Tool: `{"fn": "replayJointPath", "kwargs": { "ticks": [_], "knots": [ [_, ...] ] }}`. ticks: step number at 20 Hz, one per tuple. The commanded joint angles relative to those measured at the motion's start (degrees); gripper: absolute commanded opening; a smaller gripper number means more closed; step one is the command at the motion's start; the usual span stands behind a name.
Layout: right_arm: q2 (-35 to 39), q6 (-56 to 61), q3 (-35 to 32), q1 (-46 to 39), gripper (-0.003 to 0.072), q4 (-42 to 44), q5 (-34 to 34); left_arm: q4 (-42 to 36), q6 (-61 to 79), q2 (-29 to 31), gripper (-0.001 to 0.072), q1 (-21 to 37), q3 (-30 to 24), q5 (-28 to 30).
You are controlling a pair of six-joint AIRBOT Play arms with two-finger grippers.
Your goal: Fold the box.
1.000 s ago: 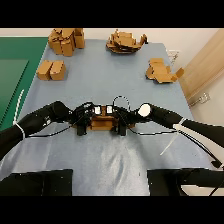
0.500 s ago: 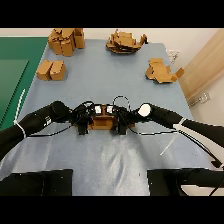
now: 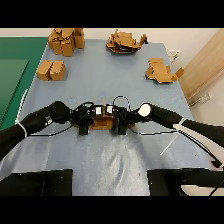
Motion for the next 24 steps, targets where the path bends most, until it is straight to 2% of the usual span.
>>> {"fn": "replayJointPath", "kwargs": {
  "ticks": [1,6,10,18,19,20,24],
  "knots": [
    [0.0,0.1,0.0,0.1,0.0388,0.1,0.0,-1.7,2.9,-1.7,0.0077,0.0,0.0,-1.0],
    [0.0,0.1,0.0,0.1,0.0388,0.1,0.0,-7.2,8.9,-2.8,0.0077,0.0,0.1,-0.4],
    [0.0,0.1,0.0,0.1,0.0388,0.1,0.0,-7.2,9.0,-2.8,0.0076,0.0,0.6,2.0],
    [0.0,0.1,0.0,0.1,0.0388,0.0,0.0,-7.3,9.7,-3.5,0.0081,0.0,0.7,-0.1],
    [0.0,0.1,0.0,0.1,0.0388,0.0,0.0,-7.7,10.2,-3.5,0.0224,0.0,0.7,-0.1],
    [0.0,0.1,0.0,0.1,0.0388,0.0,0.0,-8.3,10.3,-3.5,0.0256,0.0,0.7,0.0],
    [0.0,0.1,0.0,0.1,0.0388,0.0,0.0,-8.7,10.3,-3.5,0.0256,0.0,0.7,0.0]
  ]
}}
